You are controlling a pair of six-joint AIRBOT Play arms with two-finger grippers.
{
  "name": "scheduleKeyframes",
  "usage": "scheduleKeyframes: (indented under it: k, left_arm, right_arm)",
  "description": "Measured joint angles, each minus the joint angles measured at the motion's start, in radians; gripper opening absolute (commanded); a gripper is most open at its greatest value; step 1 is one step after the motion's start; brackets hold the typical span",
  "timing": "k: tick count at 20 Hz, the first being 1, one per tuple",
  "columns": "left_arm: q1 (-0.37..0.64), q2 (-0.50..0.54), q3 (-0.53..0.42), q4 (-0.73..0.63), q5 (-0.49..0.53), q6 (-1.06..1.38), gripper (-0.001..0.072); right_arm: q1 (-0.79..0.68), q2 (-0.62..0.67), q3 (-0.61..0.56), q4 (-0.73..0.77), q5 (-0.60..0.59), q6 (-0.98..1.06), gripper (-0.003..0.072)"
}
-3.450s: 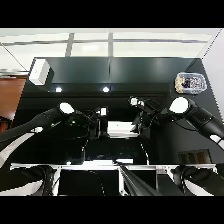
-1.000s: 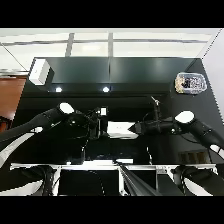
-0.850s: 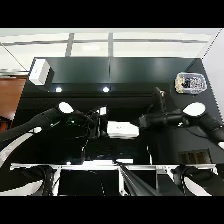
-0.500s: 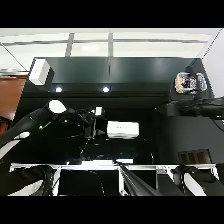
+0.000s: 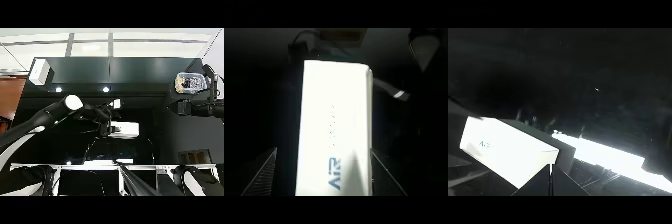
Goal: Fold the box and place the chain.
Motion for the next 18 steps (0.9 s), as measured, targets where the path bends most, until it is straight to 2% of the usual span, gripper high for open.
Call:
scheduleKeyframes:
  k: [5, 11, 14, 18]
  left_arm:
    - [-0.016, -0.107, 0.082, 0.000, -0.055, -0.086, 0.0709]
    - [-0.032, -0.138, 0.106, 0.010, -0.104, -0.111, 0.0711]
    - [-0.048, -0.141, 0.108, 0.034, -0.104, -0.111, 0.0717]
    - [-0.089, -0.142, 0.108, 0.087, -0.051, -0.111, 0.0720]
  right_arm:
    - [-0.005, 0.001, 0.000, -0.004, -0.002, 0.003, 0.0013]
    - [-0.005, 0.002, 0.000, -0.006, -0.013, 0.002, 0.0014]
    - [-0.005, 0.002, 0.000, -0.008, -0.024, 0.002, 0.0014]
    - [-0.005, 0.002, 0.000, -0.021, -0.034, 0.002, 0.0013]
